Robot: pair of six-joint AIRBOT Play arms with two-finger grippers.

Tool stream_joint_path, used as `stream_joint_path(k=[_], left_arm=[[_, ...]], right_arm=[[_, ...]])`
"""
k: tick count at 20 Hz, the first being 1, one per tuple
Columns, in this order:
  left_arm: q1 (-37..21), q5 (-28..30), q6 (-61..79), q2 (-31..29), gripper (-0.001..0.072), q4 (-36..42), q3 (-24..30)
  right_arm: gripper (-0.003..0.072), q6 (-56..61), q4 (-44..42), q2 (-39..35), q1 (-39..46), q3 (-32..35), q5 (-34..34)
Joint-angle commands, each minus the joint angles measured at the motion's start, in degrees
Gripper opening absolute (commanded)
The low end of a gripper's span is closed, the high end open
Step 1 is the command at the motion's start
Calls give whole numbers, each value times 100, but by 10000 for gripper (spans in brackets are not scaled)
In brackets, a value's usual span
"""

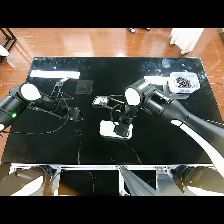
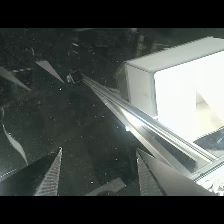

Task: Fold the box and place the chain.

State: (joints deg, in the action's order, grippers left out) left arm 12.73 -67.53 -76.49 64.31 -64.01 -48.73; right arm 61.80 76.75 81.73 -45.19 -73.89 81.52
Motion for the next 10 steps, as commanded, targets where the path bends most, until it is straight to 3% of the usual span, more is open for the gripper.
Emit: stream_joint_path(k=[1, 10], left_arm=[[-7, 0, 2, 2, 571, 0, 2], [-7, 0, 2, 2, 570, -2, 2]], right_arm=[[704, 356, 332, -4, -138, 0, -245], [694, 535, 444, -2, -212, 170, -417]])
